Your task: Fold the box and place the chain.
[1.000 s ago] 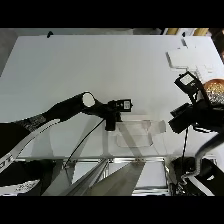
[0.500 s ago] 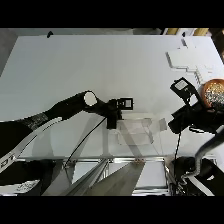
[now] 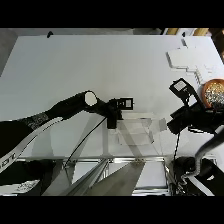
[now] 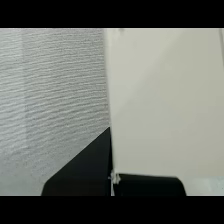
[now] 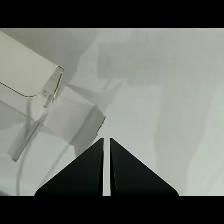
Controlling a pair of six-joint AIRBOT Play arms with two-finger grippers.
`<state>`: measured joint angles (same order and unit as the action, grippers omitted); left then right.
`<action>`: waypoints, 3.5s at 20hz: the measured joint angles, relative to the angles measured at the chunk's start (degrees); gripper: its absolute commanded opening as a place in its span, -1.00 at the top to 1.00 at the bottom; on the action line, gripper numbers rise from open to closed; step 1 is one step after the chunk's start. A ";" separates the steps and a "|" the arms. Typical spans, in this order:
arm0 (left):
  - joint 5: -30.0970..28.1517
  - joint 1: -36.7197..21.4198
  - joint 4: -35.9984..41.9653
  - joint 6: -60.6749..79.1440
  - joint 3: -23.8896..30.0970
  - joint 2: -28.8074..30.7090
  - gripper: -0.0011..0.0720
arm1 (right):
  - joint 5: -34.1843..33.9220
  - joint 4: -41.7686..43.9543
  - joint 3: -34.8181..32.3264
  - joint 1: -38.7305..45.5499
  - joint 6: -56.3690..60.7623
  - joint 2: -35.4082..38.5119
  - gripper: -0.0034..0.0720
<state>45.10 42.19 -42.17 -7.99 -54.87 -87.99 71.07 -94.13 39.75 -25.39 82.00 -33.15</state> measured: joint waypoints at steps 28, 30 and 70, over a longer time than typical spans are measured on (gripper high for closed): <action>0.20 0.00 -0.04 0.04 0.00 -0.02 0.93 | 5.42 19.61 -14.56 0.00 -46.71 9.92 0.26; 0.20 0.00 -0.04 0.04 0.00 -0.02 0.93 | 3.02 20.17 -15.37 0.02 -51.12 6.86 0.08; 0.17 0.00 0.13 0.04 0.00 -0.02 0.93 | -23.76 18.60 -28.72 -9.81 -61.35 1.36 -0.58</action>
<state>45.28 42.19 -42.04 -7.94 -54.87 -88.01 47.31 -75.53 11.03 -35.20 20.64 -31.79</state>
